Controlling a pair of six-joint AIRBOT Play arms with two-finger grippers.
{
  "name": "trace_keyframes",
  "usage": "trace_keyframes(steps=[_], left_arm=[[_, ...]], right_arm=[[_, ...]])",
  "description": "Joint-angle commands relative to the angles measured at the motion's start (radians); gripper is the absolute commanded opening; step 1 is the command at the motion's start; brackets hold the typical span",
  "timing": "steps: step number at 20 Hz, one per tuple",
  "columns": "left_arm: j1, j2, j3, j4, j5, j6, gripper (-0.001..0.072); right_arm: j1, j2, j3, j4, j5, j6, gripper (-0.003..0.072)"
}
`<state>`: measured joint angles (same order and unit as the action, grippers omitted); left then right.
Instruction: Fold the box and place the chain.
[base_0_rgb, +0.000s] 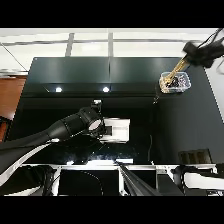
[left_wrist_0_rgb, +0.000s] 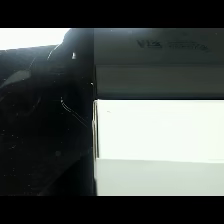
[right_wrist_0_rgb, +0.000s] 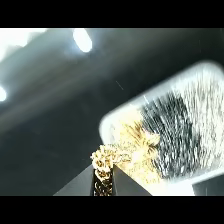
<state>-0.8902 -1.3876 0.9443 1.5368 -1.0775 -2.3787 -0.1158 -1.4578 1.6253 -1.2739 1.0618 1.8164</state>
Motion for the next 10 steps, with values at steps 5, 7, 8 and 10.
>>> trace_keyframes(steps=[5, 7, 8, 10], left_arm=[[0.000, 0.000, 0.000, 0.000, 0.000, 0.000, 0.0025], [0.000, 0.000, 0.000, 0.000, 0.000, 0.000, 0.0025], [0.000, 0.000, 0.000, 0.000, 0.000, 0.000, 0.0025], [0.000, 0.000, 0.000, -0.001, 0.000, 0.000, 0.0026]], right_arm=[[-0.016, 0.243, 0.190, 0.200, 0.057, -0.261, 0.0007], [-0.015, 0.278, 0.227, 0.208, 0.084, -0.270, 0.0008], [-0.015, 0.304, 0.230, 0.209, 0.118, -0.287, 0.0008], [-0.003, 0.366, 0.203, 0.203, 0.179, -0.338, 0.0008]])
